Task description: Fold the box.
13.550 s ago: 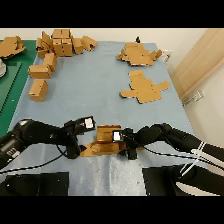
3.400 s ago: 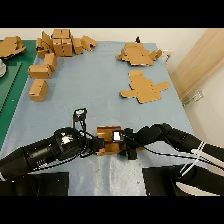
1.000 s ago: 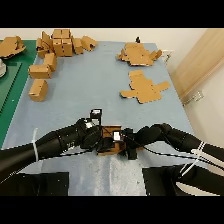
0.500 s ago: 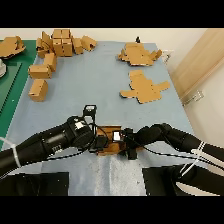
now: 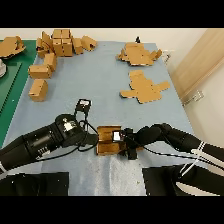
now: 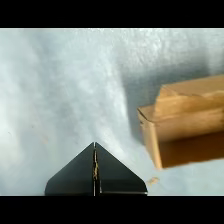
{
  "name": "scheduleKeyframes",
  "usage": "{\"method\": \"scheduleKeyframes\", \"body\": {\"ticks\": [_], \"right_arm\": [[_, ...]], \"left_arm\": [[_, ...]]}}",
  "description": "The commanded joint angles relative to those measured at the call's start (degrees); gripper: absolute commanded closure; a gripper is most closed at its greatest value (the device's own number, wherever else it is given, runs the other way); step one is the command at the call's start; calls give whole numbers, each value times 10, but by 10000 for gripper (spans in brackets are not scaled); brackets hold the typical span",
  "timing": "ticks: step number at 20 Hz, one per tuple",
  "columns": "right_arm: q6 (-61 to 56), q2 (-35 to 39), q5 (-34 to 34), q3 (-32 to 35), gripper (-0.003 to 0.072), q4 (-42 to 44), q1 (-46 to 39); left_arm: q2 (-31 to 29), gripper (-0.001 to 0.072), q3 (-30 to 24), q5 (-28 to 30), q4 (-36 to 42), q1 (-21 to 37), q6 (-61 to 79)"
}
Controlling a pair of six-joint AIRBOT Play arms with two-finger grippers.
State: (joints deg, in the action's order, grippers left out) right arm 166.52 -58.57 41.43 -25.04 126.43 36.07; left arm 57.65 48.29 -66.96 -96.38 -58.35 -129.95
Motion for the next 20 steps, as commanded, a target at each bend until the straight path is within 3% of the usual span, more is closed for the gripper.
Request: {"method": "scheduleKeyframes", "body": {"ticks": [1,3,5,7,9,11,12,16,20], "right_arm": [[0,0,0,0,175,0,0],[0,0,0,0,175,0,0],[0,0,0,0,174,0,0],[0,0,0,0,174,0,0],[0,0,0,0,174,0,0],[0,0,0,0,174,0,0],[0,0,-3,0,174,-1,0],[0,0,-2,0,174,-1,0],[0,0,-3,0,174,-2,0]], "left_arm": [[-2,701,-23,99,27,99,286],[9,701,-30,186,161,226,529],[41,700,-29,230,352,365,785],[87,699,-23,224,588,483,1030],[126,699,-13,154,737,550,1217],[141,700,-13,40,766,572,1327],[138,700,-19,10,764,568,1332],[80,701,-90,16,753,531,1319],[-56,701,-245,10,720,468,1272]]}}
